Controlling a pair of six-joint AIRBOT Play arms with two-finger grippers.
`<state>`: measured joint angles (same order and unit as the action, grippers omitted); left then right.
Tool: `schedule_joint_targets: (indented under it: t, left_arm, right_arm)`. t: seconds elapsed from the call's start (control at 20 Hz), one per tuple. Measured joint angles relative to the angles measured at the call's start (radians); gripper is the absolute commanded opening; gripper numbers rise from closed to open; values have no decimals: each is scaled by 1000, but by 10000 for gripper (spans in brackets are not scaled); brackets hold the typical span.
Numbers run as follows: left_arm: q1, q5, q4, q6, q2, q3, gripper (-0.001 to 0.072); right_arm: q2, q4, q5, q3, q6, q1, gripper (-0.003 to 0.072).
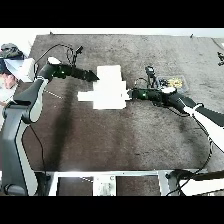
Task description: Fold the box and place the chain.
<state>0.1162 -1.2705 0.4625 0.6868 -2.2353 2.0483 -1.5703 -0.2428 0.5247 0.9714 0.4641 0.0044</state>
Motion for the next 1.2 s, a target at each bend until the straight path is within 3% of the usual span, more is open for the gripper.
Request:
schedule_joint_targets:
  t: [0.35, 0.75, 0.85, 0.9, 1.0, 1.1, 1.2]
  left_arm:
    - [3, -51, -20, -6, -17, 0, 596]
    - [44, -72, 48, -14, -18, 0, 586]
    - [48, -74, 51, -19, -18, 0, 483]
    - [50, -76, 49, -24, -18, 0, 482]
    - [51, -81, 43, -31, -18, 0, 414]
    - [51, -85, 39, -35, -18, 0, 413]
    - [52, -95, 33, -40, -18, 0, 333]
  right_arm:
    - [0, 0, 2, 0, -1, 0, -9]
    - [0, -18, 9, 0, -1, 0, -8]
    - [0, -21, 10, 0, -1, 0, -8]
    - [0, -24, 10, 0, -1, 0, -8]
    - [0, -31, 10, 0, 0, 0, -8]
    - [0, -37, 10, 0, 0, 0, -8]
    - [0, -42, 10, 0, -1, 0, -8]
